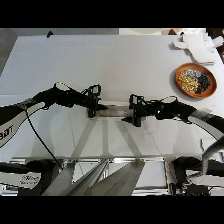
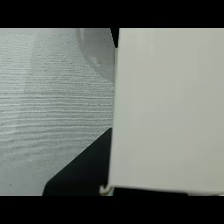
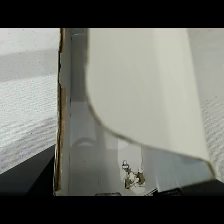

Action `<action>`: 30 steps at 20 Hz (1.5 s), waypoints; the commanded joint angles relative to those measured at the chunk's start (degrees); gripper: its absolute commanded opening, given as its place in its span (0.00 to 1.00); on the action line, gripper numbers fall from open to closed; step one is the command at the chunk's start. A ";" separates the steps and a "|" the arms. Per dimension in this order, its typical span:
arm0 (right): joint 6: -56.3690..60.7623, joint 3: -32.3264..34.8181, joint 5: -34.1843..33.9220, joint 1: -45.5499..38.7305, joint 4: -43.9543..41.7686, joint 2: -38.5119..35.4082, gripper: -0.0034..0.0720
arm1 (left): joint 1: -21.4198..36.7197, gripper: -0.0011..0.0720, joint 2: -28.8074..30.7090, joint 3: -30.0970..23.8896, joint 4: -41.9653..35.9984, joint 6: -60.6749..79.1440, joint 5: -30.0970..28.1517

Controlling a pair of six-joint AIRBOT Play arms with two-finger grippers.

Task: Fold the box and place the chain.

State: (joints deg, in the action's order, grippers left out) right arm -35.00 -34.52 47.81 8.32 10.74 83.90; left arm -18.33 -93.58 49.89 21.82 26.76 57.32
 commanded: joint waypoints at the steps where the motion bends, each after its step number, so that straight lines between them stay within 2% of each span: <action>1: 0.02 0.02 0.00 0.07 -0.02 0.02 0.71 | 0.02 0.03 -0.02 -0.02 0.02 0.00 -0.04; 2: 0.02 0.02 0.00 0.07 -0.02 0.02 0.71 | 0.04 0.04 -0.02 -0.02 0.00 0.00 -0.04; 5: 0.02 0.02 0.02 0.07 -0.02 0.02 0.71 | 0.11 0.33 0.09 -0.02 -0.42 0.00 0.39; 7: 0.02 0.02 0.02 0.07 -0.02 0.02 0.71 | 0.22 0.43 0.72 -0.02 -0.42 0.02 0.33; 11: 0.02 0.02 0.02 0.07 -0.02 0.02 0.71 | 2.40 0.42 3.82 -0.04 -0.26 -0.02 1.57; 15: 0.02 0.02 0.00 0.07 -0.02 0.02 0.71 | 9.99 0.42 7.54 -0.04 3.28 -4.33 6.84; 17: 0.02 0.02 0.00 0.07 -0.02 0.02 0.71 | 13.53 0.41 9.49 -0.04 9.57 -9.22 8.50; 19: 0.02 0.02 0.00 0.07 -0.02 0.02 0.71 | 16.17 0.36 10.99 -0.04 15.56 -16.35 10.12; 21: 0.02 0.02 0.00 0.07 -0.02 0.02 0.71 | 16.70 0.02 11.76 -0.04 17.20 -21.09 13.84; 23: 0.02 0.02 0.00 0.07 -0.04 0.02 0.71 | 15.63 0.02 11.61 -0.07 15.52 -22.38 18.67; 26: 0.02 0.02 0.00 0.07 -0.02 0.02 0.71 | 12.15 0.02 11.61 -1.46 10.29 -25.90 22.51; 28: 0.02 0.02 0.00 0.07 -0.02 0.02 0.71 | 8.39 0.02 11.61 -2.43 7.34 -25.66 22.84; 30: 0.02 0.02 0.00 0.07 -0.02 0.02 0.71 | 4.24 0.02 11.61 -2.56 6.84 -25.53 20.00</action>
State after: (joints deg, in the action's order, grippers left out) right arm -35.00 -34.50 47.81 8.34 10.74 83.90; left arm -9.69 -82.06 47.94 31.22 2.55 77.76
